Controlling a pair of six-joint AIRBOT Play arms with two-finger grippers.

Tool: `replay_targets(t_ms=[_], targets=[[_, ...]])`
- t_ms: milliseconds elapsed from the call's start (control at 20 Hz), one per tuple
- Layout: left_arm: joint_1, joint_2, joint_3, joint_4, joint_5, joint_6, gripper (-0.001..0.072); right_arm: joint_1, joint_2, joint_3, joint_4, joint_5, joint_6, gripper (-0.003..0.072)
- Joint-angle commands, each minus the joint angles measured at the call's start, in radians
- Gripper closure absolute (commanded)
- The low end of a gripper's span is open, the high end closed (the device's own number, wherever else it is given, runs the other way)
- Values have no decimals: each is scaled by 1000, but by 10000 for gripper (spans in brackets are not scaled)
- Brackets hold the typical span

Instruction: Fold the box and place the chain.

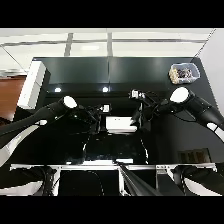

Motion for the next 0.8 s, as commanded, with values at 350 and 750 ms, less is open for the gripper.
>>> replay_targets(t_ms=[350,750], targets=[[0,0,1,0,-4,0,264,0,1,0,2,16,60,449],[0,0,1,0,-6,0,264,0,3,1,3,17,60,448]])
